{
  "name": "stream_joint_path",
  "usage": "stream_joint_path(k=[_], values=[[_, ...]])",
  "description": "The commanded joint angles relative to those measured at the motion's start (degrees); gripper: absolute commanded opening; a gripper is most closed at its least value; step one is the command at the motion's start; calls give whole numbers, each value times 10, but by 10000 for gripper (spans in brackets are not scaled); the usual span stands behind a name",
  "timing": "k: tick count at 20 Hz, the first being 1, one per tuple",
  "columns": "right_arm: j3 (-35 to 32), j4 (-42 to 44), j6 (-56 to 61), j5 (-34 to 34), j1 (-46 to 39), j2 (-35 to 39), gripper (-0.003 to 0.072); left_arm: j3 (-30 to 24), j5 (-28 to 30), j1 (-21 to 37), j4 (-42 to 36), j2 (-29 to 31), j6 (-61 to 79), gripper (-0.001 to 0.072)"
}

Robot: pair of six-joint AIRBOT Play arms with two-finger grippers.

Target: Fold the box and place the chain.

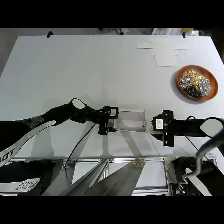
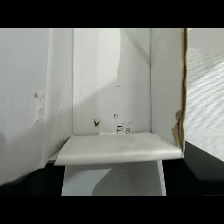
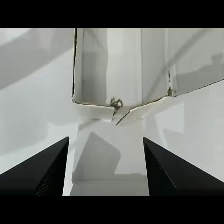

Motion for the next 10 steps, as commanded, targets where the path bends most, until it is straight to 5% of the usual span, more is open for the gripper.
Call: stream_joint_path(k=[1,3,7,9,10], values=[[1,-17,30,9,0,26,158,0,0,0,0,0,0,208],[1,-42,58,5,0,26,427,0,0,0,1,0,0,208],[4,-38,96,9,0,28,476,0,0,0,0,0,0,208],[13,-43,121,8,0,28,672,0,0,0,0,0,0,208],[20,-56,139,7,0,28,702,0,0,0,0,0,0,208]])
